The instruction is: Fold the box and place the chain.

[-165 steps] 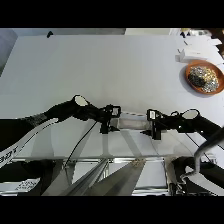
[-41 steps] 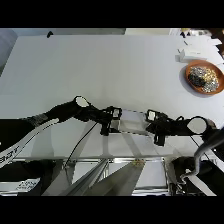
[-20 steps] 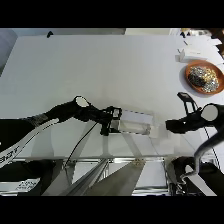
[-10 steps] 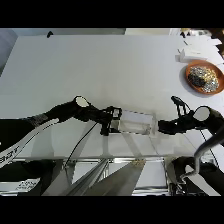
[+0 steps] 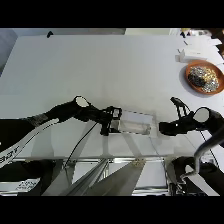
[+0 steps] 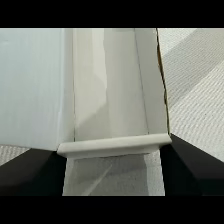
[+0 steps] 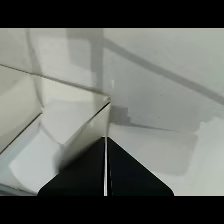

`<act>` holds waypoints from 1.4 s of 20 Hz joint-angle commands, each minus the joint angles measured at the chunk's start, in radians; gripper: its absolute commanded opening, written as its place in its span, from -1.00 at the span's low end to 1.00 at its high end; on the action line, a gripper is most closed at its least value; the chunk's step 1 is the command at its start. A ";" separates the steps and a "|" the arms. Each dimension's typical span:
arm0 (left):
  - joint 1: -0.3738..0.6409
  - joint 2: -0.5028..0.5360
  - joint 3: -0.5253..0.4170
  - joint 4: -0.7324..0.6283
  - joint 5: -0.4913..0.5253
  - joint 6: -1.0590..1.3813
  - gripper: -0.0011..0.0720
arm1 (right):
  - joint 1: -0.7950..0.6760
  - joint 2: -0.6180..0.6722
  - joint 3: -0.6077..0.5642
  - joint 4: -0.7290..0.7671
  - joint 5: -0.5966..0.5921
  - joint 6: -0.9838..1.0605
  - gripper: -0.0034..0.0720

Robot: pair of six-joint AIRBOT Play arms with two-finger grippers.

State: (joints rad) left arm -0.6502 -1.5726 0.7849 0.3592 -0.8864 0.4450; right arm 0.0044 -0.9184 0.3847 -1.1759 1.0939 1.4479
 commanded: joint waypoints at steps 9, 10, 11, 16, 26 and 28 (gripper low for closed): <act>0.000 0.001 0.000 0.000 0.000 0.000 -0.40 | 0.000 0.006 -0.065 0.066 -0.071 0.013 -0.85; 0.000 0.001 0.000 0.000 0.000 0.000 -0.40 | 0.000 0.006 -0.065 0.091 -0.071 0.004 -0.85; 0.000 0.001 0.000 0.000 0.000 0.000 -0.40 | 0.000 0.006 -0.065 0.117 -0.072 -0.014 -0.85; 0.000 0.001 0.000 0.000 0.000 0.000 -0.40 | 0.000 0.011 -0.065 0.189 -0.061 -0.057 -0.85; 0.001 0.001 0.000 0.000 0.000 0.000 -0.40 | 0.000 0.151 -0.063 0.191 0.020 -0.061 -0.85; 0.001 0.001 0.000 0.000 0.000 0.000 -0.40 | 0.000 0.166 -0.063 0.216 0.029 -0.062 -0.84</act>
